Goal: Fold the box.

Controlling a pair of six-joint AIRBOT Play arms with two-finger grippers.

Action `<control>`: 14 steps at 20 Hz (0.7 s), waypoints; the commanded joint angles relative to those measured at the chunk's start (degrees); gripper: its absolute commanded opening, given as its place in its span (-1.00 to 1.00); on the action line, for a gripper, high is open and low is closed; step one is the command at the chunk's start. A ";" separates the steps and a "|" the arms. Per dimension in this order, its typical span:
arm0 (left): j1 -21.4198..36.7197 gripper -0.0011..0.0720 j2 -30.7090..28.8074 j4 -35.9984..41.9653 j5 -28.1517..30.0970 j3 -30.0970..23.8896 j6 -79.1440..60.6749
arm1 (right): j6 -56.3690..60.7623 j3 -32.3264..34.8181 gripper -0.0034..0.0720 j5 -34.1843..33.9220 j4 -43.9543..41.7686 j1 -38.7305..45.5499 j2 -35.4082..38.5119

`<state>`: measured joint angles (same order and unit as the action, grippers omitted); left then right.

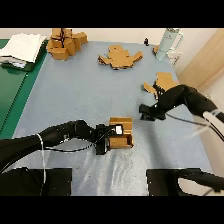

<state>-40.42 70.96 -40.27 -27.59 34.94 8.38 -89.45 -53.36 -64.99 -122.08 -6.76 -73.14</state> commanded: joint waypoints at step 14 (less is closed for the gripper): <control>0.07 0.44 -0.04 0.00 0.02 0.00 0.00 | -49.68 10.45 -0.91 -4.17 -21.31 -12.74 5.18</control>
<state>-40.40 70.94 -40.27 -27.59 34.94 8.40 -135.20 -48.99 -73.67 -145.64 -15.11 -75.16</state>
